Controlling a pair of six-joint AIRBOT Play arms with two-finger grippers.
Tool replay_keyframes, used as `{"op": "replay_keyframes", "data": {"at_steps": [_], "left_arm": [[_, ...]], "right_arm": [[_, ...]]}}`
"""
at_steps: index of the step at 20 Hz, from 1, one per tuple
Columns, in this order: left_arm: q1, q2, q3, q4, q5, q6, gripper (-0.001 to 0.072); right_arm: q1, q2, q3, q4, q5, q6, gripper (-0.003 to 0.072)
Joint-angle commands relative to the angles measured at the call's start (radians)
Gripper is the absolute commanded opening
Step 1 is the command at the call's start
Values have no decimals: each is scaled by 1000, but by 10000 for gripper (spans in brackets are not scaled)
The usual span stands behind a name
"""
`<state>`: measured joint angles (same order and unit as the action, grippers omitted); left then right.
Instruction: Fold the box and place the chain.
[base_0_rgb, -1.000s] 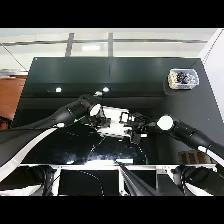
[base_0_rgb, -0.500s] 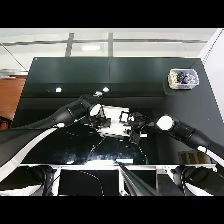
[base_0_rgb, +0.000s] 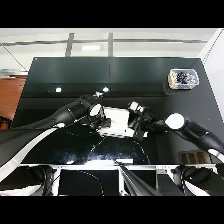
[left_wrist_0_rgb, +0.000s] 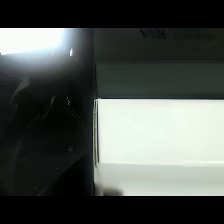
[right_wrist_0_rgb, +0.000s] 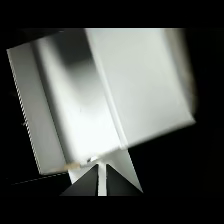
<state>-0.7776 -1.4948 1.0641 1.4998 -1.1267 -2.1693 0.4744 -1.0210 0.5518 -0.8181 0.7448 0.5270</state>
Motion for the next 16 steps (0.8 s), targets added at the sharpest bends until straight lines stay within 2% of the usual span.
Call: {"op": "replay_keyframes", "data": {"at_steps": [1, 4, 7, 9, 11, 13, 16], "left_arm": [[0, 0, 1, 3, -5, 0, 32], [0, 0, 1, 3, -5, 0, 32], [0, 0, 1, 3, -10, 0, 32], [0, 0, 1, 3, -9, 0, 32], [0, 0, 1, 3, -8, 0, 32], [0, 0, 1, 3, -10, 0, 32], [0, 0, 1, 3, -10, 0, 32]], "right_arm": [[-162, 115, 1, -87, 214, 328, 66], [-374, 135, 0, -163, 310, 622, 66], [-549, 131, -18, -175, 311, 794, 66], [-610, 115, -55, -173, 309, 896, 66], [-609, 88, -111, -135, 319, 928, 66], [-583, 42, -177, -28, 303, 927, 67], [-467, -27, -209, 94, 259, 883, 66]]}}
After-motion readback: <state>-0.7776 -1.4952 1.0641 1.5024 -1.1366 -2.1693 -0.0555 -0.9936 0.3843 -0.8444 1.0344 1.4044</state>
